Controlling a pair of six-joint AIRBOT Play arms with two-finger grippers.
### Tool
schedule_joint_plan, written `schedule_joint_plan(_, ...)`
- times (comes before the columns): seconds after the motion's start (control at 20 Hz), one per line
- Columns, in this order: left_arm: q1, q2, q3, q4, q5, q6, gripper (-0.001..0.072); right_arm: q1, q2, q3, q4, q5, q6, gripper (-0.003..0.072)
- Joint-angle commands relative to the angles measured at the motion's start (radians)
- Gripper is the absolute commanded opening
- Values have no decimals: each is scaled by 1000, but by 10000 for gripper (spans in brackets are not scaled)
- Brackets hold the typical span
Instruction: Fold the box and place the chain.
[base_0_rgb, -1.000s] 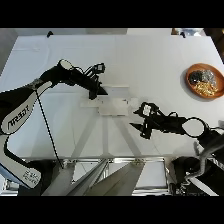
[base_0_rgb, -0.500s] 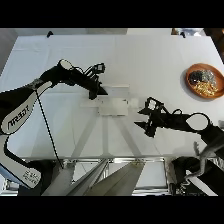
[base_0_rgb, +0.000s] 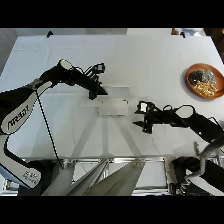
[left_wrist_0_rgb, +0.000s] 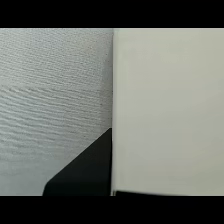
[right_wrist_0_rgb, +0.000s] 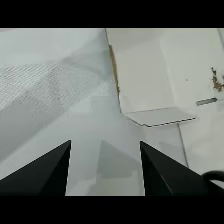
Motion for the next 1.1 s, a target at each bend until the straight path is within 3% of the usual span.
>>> schedule_joint_plan(0.0, 0, 0, 0, 0, 0, 0, 5, -1, -33, 11, 180, -131, -200, 480)
schedule_joint_plan(0.15, 0, 0, 0, 0, 0, 0, 5, -1, -56, 11, 209, -186, -297, 480)
schedule_joint_plan(0.5, 0, 0, 0, 0, 0, 0, 5, -1, -90, 11, 179, -183, -323, 480)
schedule_joint_plan(1.05, 0, 0, 0, 0, 0, 0, 5, 0, -226, 37, 365, -71, -480, 480)
